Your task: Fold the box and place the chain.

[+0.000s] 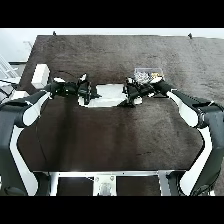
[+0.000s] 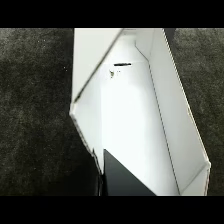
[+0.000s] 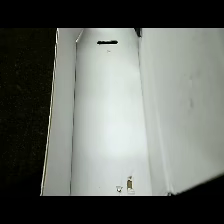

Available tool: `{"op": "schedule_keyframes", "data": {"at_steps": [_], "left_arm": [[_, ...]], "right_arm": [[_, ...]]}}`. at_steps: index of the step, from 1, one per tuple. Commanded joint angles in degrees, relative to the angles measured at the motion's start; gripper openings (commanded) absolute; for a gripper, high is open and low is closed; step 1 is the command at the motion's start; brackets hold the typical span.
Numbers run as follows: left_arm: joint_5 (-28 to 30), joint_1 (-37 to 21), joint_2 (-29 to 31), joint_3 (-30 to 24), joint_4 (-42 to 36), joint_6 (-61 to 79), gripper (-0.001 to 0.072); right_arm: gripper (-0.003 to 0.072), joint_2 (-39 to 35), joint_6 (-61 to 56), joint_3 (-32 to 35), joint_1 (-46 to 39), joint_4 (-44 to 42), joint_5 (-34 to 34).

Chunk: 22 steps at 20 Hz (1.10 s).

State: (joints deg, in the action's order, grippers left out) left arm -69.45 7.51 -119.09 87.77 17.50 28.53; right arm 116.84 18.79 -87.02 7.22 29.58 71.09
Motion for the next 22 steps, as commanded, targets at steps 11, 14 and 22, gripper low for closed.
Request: {"op": "schedule_keyframes", "data": {"at_steps": [11, 14, 22], "left_arm": [[0.0, 0.0, 0.0, 0.0, 0.0, 0.0, 0.0022], [0.0, 0.0, 0.0, 0.0, 0.0, 0.0, 0.0023], [0.0, 0.0, 0.0, 0.0, 0.0, 0.0, 0.0023]], "right_arm": [[0.0586, 0.2, 1.0, -0.3, 0.5, -0.2, -0.1], [0.0586, 0.2, 1.4, -0.3, 0.5, -0.3, -0.1], [0.0586, 0.2, 1.8, -0.3, 0.5, -0.6, -0.1]]}}
